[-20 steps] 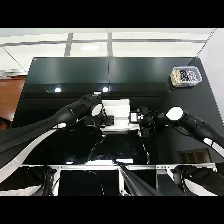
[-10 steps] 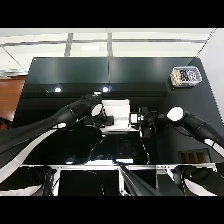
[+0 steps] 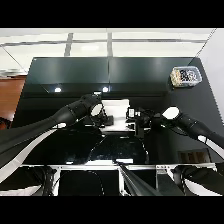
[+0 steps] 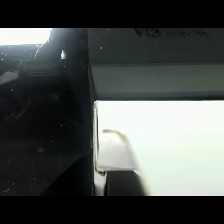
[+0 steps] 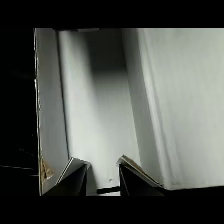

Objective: Fold the box and place the chain.

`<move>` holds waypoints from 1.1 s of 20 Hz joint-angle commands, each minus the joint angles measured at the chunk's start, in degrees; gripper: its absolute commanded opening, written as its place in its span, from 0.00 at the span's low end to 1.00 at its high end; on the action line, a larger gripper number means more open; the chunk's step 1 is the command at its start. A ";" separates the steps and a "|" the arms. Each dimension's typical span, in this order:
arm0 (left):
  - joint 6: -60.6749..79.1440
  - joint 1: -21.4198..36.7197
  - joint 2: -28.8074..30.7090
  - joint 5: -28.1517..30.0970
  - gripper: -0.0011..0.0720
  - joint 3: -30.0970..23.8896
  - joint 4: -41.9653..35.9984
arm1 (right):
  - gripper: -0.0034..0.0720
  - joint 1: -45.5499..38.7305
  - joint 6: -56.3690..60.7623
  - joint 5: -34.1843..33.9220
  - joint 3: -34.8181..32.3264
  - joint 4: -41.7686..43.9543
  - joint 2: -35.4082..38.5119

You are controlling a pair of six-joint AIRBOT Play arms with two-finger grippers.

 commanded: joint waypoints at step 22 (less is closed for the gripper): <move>-0.07 -0.02 -0.04 0.22 0.06 0.04 -0.15 | 0.28 0.13 0.68 1.03 0.00 2.73 -1.07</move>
